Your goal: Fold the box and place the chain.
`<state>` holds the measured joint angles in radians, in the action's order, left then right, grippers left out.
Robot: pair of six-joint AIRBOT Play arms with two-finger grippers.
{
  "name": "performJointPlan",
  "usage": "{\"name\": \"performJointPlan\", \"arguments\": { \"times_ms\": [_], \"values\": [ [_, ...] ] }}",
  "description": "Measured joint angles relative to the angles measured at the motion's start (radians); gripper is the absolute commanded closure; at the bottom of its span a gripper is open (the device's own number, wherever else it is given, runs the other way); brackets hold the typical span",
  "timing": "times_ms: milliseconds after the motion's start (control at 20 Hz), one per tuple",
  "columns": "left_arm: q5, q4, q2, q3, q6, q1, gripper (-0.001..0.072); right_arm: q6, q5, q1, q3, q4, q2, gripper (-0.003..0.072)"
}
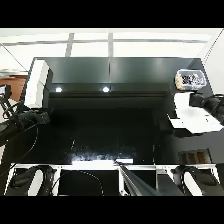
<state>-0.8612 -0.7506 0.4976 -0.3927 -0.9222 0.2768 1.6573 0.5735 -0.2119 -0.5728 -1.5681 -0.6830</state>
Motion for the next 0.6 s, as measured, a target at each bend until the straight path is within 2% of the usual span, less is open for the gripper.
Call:
{"name": "performJointPlan", "arguments": {
  "times_ms": [50,100,200,400,600],
  "values": [
    [0.007,0.008,0.0,0.0,-0.001,0.0,0.0678,0.026,-0.019,-0.056,-0.021,-0.007,-0.048,-0.0034],
    [0.009,0.019,0.0,0.0,-0.001,0.0,0.0602,0.047,-0.031,-0.123,-0.051,-0.009,-0.106,-0.0034],
    [0.025,0.037,0.0,0.0,-0.001,0.0,-0.0011,0.073,-0.033,-0.256,-0.134,-0.008,-0.222,-0.0034],
    [0.051,0.052,0.0,0.0,-0.002,0.0,-0.0005,0.058,0.072,-0.481,-0.336,0.018,-0.437,-0.0034],
    [0.065,0.057,0.0,0.0,-0.002,0.0,-0.0005,-0.116,0.303,-0.662,-0.535,0.082,-0.62,-0.0034]
  ]
}}
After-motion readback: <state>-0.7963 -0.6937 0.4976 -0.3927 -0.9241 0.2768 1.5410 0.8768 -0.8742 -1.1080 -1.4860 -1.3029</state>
